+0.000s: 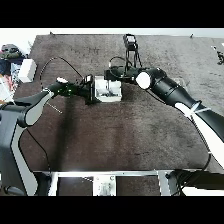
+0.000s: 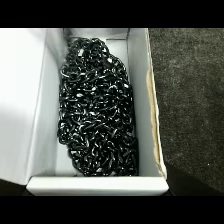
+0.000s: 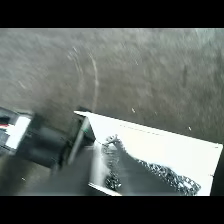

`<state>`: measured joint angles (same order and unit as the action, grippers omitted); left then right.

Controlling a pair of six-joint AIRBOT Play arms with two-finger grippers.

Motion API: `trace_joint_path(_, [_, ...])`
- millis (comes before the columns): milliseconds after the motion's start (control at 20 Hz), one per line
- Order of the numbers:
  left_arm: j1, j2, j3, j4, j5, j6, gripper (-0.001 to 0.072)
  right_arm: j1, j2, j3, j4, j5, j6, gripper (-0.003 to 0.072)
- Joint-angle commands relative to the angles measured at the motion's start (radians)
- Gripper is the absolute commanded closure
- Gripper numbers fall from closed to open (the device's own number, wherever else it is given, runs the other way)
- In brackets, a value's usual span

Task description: Fold the box and place the chain.

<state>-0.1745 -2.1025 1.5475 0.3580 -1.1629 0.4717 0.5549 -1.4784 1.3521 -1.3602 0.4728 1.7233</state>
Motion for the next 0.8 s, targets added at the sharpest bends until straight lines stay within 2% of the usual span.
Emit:
trace_joint_path(0, [0.0,0.0,0.0,0.0,0.0,0.0,0.0546,0.002,-0.026,0.0,-0.046,0.013,-0.004,0.0333])
trace_joint_path(50, [0.0,0.0,0.0,0.0,0.0,0.0,0.0547,-0.002,-0.026,0.0,-0.071,0.012,-0.004,0.037])
trace_joint_path(300, [0.0,0.0,0.0,0.0,0.0,0.0,0.0547,-0.09,-0.016,0.0,-0.094,0.02,-0.143,0.0377])
trace_joint_path(350, [0.0,0.0,0.0,0.0,0.0,0.0,0.0547,-0.119,-0.016,0.0,-0.086,0.019,-0.184,0.0464])
trace_joint_path(400, [0.0,0.0,0.0,0.0,0.0,0.0,0.0547,-0.147,-0.016,0.0,-0.057,0.02,-0.246,0.0463])
trace_joint_path(500, [0.0,0.0,0.0,0.0,0.0,0.0,0.0547,-0.214,-0.02,0.001,0.107,0.021,-0.456,0.0465])
trace_joint_path(550, [0.0,0.0,0.0,0.0,0.0,0.0,0.0547,-0.253,-0.031,0.009,0.245,0.041,-0.601,0.0496])
trace_joint_path(700, [0.0,0.0,0.0,0.0,0.0,0.0,0.0547,-0.355,-0.101,0.084,0.616,0.182,-1.008,0.0496])
trace_joint_path(750, [0.0,0.0,0.0,0.0,0.0,0.0,0.0547,-0.38,-0.132,0.123,0.697,0.252,-1.109,0.0496])
